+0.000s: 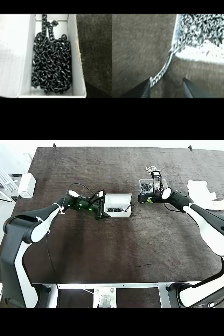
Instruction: Fold the box and place the chain.
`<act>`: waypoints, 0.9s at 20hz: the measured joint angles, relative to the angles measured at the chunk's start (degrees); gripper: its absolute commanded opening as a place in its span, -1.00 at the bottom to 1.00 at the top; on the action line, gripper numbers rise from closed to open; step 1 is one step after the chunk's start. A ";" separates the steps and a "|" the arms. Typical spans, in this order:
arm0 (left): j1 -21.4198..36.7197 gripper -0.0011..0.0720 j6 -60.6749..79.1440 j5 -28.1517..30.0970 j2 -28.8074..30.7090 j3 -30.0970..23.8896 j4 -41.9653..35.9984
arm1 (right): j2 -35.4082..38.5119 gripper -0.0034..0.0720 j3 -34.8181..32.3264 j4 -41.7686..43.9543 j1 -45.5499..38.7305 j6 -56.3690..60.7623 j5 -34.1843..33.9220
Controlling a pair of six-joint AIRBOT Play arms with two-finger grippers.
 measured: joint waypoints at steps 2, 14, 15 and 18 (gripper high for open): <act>0.00 -0.18 0.00 0.04 0.00 0.00 -0.02 | -2.45 0.04 2.05 5.42 -0.35 -5.55 1.11; 0.00 -0.18 0.00 0.11 0.00 0.00 -0.02 | 8.20 -0.88 3.98 15.34 -1.31 -17.29 6.40; 0.00 -0.18 0.00 0.11 0.00 0.00 0.00 | 12.07 -0.88 3.23 14.82 -1.05 -16.76 6.67; 0.00 -0.18 0.00 0.11 0.00 0.00 -0.02 | 22.95 -0.88 1.57 11.21 0.04 -14.49 7.28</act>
